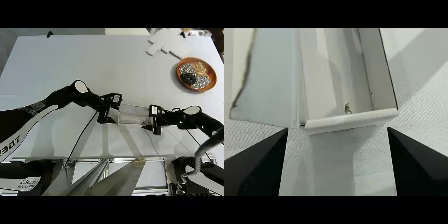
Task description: Fold the box and place the chain.
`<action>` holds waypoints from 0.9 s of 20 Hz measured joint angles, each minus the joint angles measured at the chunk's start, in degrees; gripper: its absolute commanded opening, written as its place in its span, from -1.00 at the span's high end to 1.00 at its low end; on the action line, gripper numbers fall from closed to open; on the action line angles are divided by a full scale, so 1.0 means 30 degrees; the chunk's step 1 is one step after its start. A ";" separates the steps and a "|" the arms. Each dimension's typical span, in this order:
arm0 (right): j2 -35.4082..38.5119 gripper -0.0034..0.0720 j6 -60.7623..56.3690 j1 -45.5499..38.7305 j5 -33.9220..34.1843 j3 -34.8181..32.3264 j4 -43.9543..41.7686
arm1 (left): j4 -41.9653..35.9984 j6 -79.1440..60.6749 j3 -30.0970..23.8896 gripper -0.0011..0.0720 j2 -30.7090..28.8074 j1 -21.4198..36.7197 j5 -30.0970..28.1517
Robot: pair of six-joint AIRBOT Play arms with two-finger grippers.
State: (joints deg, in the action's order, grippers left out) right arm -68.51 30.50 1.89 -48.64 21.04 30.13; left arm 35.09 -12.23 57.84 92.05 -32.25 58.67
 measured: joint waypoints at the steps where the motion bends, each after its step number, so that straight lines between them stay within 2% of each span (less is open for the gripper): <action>1: 0.0000 -0.17 0.0000 0.0000 -0.0007 0.0007 0.0000 | -0.0044 -0.0029 -0.0007 -0.94 0.0058 -0.0036 0.0015; 9: 0.0000 -0.17 0.0015 0.0000 -0.0007 0.0007 0.0007 | 0.0699 -0.0124 -0.0029 -0.93 0.0233 -0.0204 0.0525; 18: 0.0007 -0.17 0.0000 -0.0007 -0.0029 0.0007 0.0044 | 0.0109 0.0517 -0.0022 -0.94 0.0656 -0.0692 0.0036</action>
State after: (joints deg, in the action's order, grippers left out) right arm -68.49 30.50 1.87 -48.73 21.06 30.26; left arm 35.42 -10.68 57.78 94.02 -34.33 58.78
